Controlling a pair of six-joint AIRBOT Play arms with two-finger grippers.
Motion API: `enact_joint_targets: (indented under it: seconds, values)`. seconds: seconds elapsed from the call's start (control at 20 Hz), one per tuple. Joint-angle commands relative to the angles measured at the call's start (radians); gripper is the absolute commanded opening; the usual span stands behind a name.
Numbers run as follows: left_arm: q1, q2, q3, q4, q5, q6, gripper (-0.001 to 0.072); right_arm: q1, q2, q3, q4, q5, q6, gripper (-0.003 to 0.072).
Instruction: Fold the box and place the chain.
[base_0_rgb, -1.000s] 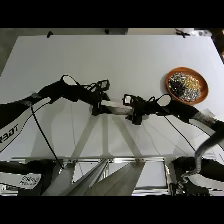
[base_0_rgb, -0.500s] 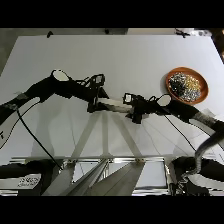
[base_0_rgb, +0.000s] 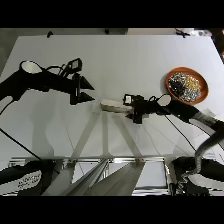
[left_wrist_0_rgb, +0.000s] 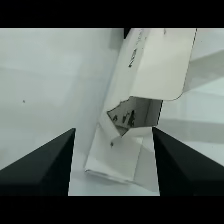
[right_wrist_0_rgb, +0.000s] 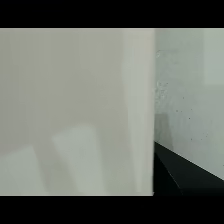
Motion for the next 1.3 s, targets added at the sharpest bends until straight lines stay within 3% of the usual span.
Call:
enact_joint_targets:
  seconds: [0.0, 0.15, 0.4, 0.55, 0.65, 0.7, 0.8, 1.05, 1.2, 1.25]
  values:
    - [0.064, 0.039, 0.001, 0.027, -0.087, -0.011, 0.0530, 0.000, 0.000, -0.001, -0.080, 0.130, -0.064, 0.0299]
    - [0.060, 0.039, 0.001, 0.105, -0.130, -0.011, 0.0530, 0.000, 0.000, -0.001, -0.135, 0.184, -0.063, 0.0298]
    - [0.047, 0.039, 0.001, 0.108, -0.178, -0.011, 0.0516, 0.000, 0.000, -0.001, -0.143, 0.191, -0.071, 0.0298]
    - [0.002, 0.039, 0.001, 0.108, -0.209, -0.071, 0.0380, 0.000, 0.000, -0.001, -0.143, 0.192, -0.070, 0.0298]
    - [-0.047, 0.039, 0.001, 0.108, -0.208, -0.119, 0.0376, 0.000, 0.000, -0.001, -0.143, 0.191, -0.070, 0.0298]
    - [-0.072, 0.039, 0.001, 0.108, -0.209, -0.134, 0.0330, 0.000, 0.000, -0.001, -0.143, 0.192, -0.070, 0.0298]
    - [-0.126, 0.039, 0.001, 0.108, -0.238, -0.153, 0.0161, 0.000, 0.000, -0.001, -0.143, 0.192, -0.070, 0.0298]
    - [-0.257, 0.032, 0.000, 0.104, -0.349, -0.157, 0.0132, 0.000, 0.000, -0.001, -0.143, 0.192, -0.070, 0.0298]
    - [-0.339, 0.011, 0.000, 0.104, -0.290, -0.164, 0.0127, 0.000, 0.000, -0.001, -0.143, 0.192, -0.070, 0.0298]
    - [-0.360, 0.003, 0.001, 0.105, -0.222, -0.164, 0.0010, 0.000, 0.000, -0.001, -0.143, 0.192, -0.070, 0.0298]
